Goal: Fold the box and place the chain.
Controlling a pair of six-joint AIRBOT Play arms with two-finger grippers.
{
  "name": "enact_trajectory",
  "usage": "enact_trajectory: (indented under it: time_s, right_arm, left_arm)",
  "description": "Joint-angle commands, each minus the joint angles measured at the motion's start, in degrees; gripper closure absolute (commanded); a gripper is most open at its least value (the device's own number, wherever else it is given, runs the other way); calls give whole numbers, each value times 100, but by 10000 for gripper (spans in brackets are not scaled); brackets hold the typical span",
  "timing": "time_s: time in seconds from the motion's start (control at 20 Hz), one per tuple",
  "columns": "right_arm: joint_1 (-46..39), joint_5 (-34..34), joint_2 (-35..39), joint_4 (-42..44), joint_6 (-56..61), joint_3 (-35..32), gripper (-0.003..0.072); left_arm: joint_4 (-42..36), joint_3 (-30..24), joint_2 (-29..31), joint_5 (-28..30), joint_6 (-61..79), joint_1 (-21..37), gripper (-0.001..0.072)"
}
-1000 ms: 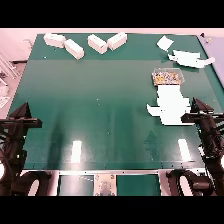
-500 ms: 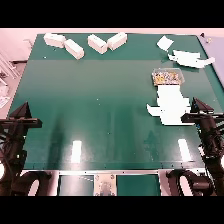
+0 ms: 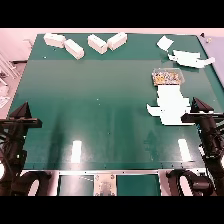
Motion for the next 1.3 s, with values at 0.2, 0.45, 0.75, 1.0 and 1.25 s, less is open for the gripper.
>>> enact_trajectory:
  time_s: [0.2,0.45,0.75,1.0,1.25]
  right_arm:
    - [-485,173,-1084,-262,133,933,510]
    - [-1368,120,-2380,-1126,131,1565,515]
    - [-2334,999,-2791,-1152,503,2173,505]
    - [-4113,3834,-4485,-3464,2634,3587,468]
    - [-4732,5705,-6175,-4841,3617,5495,458]
  left_arm:
    - [2,-2,0,0,0,2,690]
    - [2,-2,0,0,0,2,690]
    - [4,-2,2,-39,0,2,690]
    - [7,-2,2,-33,0,2,690]
    - [4,-2,2,-46,0,2,690]
